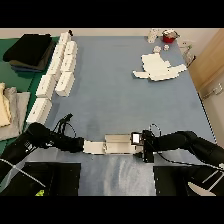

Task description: Fold the box.

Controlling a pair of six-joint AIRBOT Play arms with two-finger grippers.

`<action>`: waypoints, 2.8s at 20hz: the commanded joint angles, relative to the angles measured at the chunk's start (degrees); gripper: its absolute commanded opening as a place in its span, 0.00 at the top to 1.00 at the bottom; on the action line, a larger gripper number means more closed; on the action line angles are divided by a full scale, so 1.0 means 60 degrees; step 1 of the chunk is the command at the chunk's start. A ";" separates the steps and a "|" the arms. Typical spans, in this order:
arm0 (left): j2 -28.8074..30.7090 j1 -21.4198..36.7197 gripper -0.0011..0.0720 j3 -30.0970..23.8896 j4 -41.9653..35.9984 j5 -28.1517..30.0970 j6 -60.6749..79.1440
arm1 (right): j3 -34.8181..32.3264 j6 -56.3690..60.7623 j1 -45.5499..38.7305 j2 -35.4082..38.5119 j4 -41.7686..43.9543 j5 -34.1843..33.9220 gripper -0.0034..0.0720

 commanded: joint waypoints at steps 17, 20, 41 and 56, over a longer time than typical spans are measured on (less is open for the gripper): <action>-0.0051 -0.2229 0.51 0.0605 -0.2648 0.0965 0.0302 | 0.0000 0.0000 0.0004 0.0000 0.0000 0.0000 0.38; -0.0051 -0.2229 0.51 0.0605 -0.2656 0.1013 0.0306 | 0.0000 0.0000 0.0004 0.0000 0.0000 0.0000 0.38; -0.1071 -0.7723 0.47 0.3304 0.4182 0.2914 -0.9602 | 0.0000 0.0000 0.0004 0.0000 0.0000 0.0000 0.38; -0.4058 -1.0051 0.47 0.6164 0.7963 0.0062 -1.3985 | 0.0000 0.0000 0.0004 0.0000 0.0000 0.0000 0.38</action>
